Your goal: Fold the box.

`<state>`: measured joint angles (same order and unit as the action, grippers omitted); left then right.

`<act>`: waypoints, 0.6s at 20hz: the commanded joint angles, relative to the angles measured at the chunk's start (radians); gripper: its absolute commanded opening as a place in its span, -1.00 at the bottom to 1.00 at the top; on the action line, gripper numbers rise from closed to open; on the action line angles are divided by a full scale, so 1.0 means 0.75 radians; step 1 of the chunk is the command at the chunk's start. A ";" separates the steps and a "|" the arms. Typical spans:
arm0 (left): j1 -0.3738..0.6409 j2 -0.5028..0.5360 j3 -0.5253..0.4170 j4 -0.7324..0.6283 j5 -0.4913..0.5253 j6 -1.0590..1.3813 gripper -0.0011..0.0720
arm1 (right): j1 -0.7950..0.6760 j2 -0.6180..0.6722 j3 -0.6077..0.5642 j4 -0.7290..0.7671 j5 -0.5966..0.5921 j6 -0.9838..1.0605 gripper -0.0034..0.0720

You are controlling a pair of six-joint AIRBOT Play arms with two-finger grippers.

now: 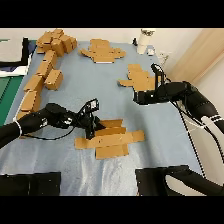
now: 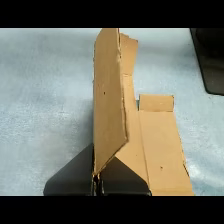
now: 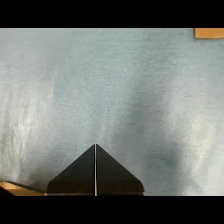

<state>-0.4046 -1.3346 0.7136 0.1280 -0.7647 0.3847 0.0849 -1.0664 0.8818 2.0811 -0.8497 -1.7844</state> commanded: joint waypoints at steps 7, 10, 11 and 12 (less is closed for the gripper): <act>-0.002 -0.025 -0.050 -0.025 -0.006 0.047 -0.94 | 0.004 -0.001 0.001 0.003 0.014 0.007 -0.89; -0.002 -0.025 -0.050 -0.016 -0.094 0.043 -0.94 | 0.004 -0.001 0.001 0.002 0.015 0.007 -0.90; -0.002 -0.025 -0.050 -0.016 -0.117 0.030 -0.94 | 0.004 -0.001 0.001 0.002 0.014 0.007 -0.90; -0.002 -0.025 -0.050 -0.015 -0.125 0.009 -0.94 | 0.004 -0.001 0.001 0.002 0.014 0.007 -0.89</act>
<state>-0.4053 -1.3529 0.6762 0.1112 -0.8196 0.4149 0.0875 -1.0664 0.8818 2.0830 -0.8398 -1.7798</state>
